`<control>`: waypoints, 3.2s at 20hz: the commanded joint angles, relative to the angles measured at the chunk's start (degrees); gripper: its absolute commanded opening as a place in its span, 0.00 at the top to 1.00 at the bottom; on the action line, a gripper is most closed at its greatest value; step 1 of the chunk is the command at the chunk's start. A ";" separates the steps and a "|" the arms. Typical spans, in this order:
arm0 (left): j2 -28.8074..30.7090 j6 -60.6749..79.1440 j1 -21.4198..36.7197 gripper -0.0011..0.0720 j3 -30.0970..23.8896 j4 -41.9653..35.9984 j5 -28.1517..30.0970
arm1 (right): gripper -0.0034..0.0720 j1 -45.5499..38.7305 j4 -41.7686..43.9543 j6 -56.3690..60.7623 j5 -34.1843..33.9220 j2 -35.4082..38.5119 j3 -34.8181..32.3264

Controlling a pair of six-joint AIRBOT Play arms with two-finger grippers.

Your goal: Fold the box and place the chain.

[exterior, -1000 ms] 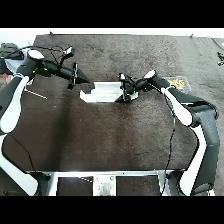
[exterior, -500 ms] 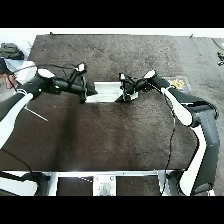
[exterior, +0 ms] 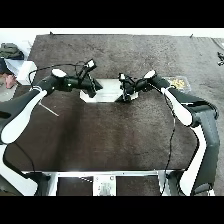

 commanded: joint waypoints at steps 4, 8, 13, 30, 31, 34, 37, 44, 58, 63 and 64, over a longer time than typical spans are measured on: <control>-4.33 -5.22 0.96 0.97 7.08 3.23 5.51 | 0.59 -0.02 0.02 0.00 0.00 -0.04 0.00; -6.73 -5.07 1.16 0.97 7.21 3.06 5.77 | 0.59 -0.02 0.02 -0.02 0.00 -0.04 0.00; -8.35 -6.21 1.05 0.97 7.34 2.82 4.00 | 0.59 -0.02 0.02 0.00 0.00 -0.04 0.00; -9.42 -7.82 1.25 0.97 15.10 9.29 -3.30 | 0.59 -0.02 0.02 0.00 0.00 -0.04 0.00; -9.42 -7.82 1.25 0.98 16.70 10.60 -4.94 | 0.59 -0.02 0.02 0.00 0.00 -0.04 0.00; -8.94 -8.28 2.01 0.98 20.63 14.49 -9.90 | 0.59 -0.02 0.02 0.00 0.00 -0.04 0.00; -5.11 -8.09 4.59 0.98 20.65 14.14 -12.07 | 0.59 -0.02 0.02 0.00 0.00 -0.04 0.00; -2.64 -8.04 5.35 0.97 16.72 26.10 -21.09 | 0.59 -0.02 0.02 0.00 0.00 -0.04 0.00; -2.71 -0.57 0.81 0.01 5.42 29.44 -7.67 | 0.59 -0.02 0.02 0.00 0.00 -0.04 0.00; -2.71 -0.59 0.81 0.02 5.42 26.58 -7.58 | 0.59 -0.02 0.02 0.00 0.00 -0.04 0.00; -2.71 -0.59 0.81 0.22 5.42 26.58 -7.61 | 0.59 -0.02 0.02 0.00 0.00 -0.04 0.00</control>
